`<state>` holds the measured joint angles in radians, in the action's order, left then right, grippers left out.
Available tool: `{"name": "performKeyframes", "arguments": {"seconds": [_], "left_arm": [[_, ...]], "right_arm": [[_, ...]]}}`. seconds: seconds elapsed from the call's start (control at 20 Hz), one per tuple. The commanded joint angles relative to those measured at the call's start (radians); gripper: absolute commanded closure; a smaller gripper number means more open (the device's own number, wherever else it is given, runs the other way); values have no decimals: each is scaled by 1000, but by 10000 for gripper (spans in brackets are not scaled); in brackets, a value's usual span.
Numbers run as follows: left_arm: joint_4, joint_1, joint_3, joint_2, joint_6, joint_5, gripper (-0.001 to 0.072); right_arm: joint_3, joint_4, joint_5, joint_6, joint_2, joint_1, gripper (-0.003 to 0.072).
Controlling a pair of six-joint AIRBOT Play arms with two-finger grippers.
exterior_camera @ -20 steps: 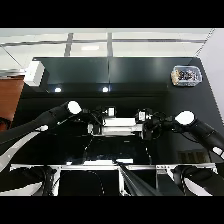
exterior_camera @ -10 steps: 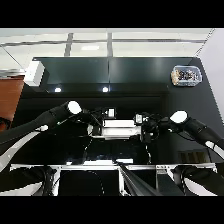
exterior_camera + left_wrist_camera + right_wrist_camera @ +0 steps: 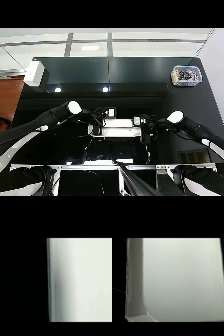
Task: Fold the box and place the chain.
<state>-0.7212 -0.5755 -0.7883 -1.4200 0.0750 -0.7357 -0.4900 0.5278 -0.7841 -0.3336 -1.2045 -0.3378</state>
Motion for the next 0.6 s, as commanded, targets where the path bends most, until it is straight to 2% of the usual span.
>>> {"name": "performKeyframes", "arguments": {"seconds": [0.0, 0.55], "left_arm": [[0, 0, -1, 0, 0, 2, 683], [0, 0, -1, 0, 0, 1, 683]], "right_arm": [[0, 5, 42, 4, -6, -30, -16], [0, 9, 52, 26, -8, -30, -16]]}}
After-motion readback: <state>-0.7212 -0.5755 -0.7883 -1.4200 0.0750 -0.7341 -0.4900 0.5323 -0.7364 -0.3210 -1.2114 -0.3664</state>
